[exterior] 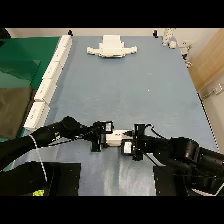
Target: Fold the box.
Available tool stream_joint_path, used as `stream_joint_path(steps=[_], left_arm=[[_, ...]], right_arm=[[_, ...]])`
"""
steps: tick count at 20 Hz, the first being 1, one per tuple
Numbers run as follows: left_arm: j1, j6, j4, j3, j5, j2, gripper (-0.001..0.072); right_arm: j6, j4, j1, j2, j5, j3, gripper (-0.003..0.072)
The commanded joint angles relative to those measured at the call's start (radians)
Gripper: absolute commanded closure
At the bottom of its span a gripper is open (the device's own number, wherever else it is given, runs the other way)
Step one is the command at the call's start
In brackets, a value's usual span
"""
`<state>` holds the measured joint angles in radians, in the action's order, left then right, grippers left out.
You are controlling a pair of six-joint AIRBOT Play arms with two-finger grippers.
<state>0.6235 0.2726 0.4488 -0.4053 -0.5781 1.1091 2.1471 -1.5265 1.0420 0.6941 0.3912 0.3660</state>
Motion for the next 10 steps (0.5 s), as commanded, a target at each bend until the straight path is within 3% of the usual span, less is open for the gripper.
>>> stream_joint_path(steps=[1,5,6,8,9,10], left_arm=[[0.000,0.000,0.000,0.000,0.000,0.000,0.0283],[0.000,0.000,0.000,0.000,0.001,0.000,0.0283],[0.000,0.000,0.000,0.000,0.000,0.000,0.0283],[0.000,0.000,0.000,0.000,0.001,0.000,0.0283],[0.000,0.000,0.000,0.000,0.000,0.000,0.0283],[0.000,0.000,0.000,0.000,0.000,0.000,0.0283]], right_arm=[[0.000,-0.018,0.001,-0.032,-0.002,0.000,0.0144],[-0.016,-0.171,0.001,-0.093,0.001,0.000,0.0137],[-0.047,-0.222,0.000,-0.118,-0.002,0.000,0.0199],[-0.186,-0.259,0.000,-0.160,-0.046,-0.008,0.0585],[-0.291,-0.258,-0.001,-0.177,-0.107,-0.028,0.0677],[-0.381,-0.259,0.000,-0.188,-0.194,-0.064,0.0684]])
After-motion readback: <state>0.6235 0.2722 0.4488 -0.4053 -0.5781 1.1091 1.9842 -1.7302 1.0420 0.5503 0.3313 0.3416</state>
